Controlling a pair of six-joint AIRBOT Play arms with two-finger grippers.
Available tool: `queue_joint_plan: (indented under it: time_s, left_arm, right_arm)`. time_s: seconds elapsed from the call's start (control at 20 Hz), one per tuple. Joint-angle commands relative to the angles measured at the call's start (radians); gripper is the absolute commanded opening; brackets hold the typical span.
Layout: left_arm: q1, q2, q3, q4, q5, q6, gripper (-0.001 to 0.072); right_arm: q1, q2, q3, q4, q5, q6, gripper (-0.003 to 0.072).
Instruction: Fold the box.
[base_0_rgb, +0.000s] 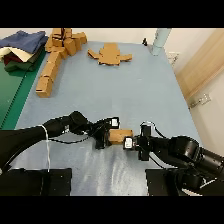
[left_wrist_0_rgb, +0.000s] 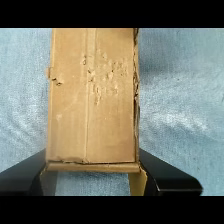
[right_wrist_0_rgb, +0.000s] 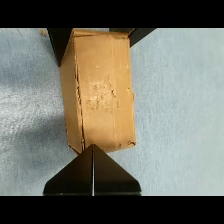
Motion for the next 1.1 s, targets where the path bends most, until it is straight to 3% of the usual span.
queue_joint_plan:
  time_s: [0.0,0.2,0.4,0.55,0.85,1.05]
  left_arm:
    - [0.001,0.001,0.001,0.000,0.000,0.000,0.0521]
    - [0.001,0.000,0.001,0.000,0.000,0.000,0.0521]
    - [0.001,0.001,0.001,0.000,0.000,0.000,0.0521]
    - [0.001,0.001,0.001,0.000,0.001,0.000,0.0521]
    - [0.001,0.000,0.001,0.000,0.000,0.000,0.0521]
    - [0.001,0.000,0.001,0.000,0.002,0.002,0.0521]
  right_arm:
    - [0.000,0.000,0.000,0.000,0.000,0.000,0.0004]
    - [0.000,0.029,0.027,-0.029,-0.028,0.115,0.0004]
    - [0.000,0.069,0.080,-0.280,-0.119,0.634,0.0004]
    - [0.000,0.063,0.083,-0.381,-0.172,0.922,0.0004]
    - [0.000,-0.002,0.083,-0.411,-0.193,1.376,0.0004]
    - [0.000,-0.035,0.082,-0.412,-0.193,1.549,0.0004]
